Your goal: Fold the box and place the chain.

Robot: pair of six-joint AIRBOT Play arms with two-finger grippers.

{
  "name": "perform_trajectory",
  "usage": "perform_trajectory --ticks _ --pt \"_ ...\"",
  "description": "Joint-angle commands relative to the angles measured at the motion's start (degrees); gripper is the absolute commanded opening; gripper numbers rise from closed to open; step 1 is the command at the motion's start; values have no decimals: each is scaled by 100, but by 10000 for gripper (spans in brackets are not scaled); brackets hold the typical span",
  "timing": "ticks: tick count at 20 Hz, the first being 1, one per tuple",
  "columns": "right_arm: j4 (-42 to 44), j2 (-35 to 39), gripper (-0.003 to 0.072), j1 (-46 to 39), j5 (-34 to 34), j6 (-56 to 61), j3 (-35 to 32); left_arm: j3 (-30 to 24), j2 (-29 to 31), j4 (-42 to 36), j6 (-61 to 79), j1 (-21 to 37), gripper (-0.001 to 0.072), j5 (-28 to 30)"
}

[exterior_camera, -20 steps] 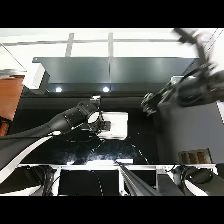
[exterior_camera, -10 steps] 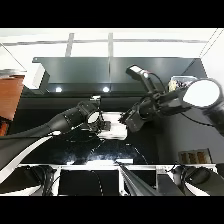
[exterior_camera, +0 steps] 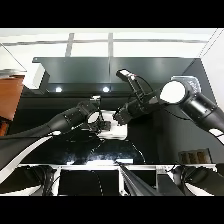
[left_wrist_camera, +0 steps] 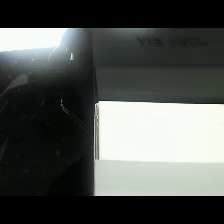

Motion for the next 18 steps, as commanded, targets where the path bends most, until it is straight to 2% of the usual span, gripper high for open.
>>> perform_trajectory --ticks 1,8,10,14,18 --pt "0 -160 26 7 -83 2 -35 -2 0 2 0 -4 31 -7" --pt "-35 -157 38 -17 -85 4 -260 -2 0 0 2 -4 30 -7" --pt "-35 -153 487 -122 0 20 -258 -2 0 2 0 -4 30 -9" --pt "-160 149 496 -787 546 15 -258 -2 0 2 2 -2 30 -15" --pt "-1279 791 496 -2015 645 275 -299 -2 0 2 2 -4 30 -9"
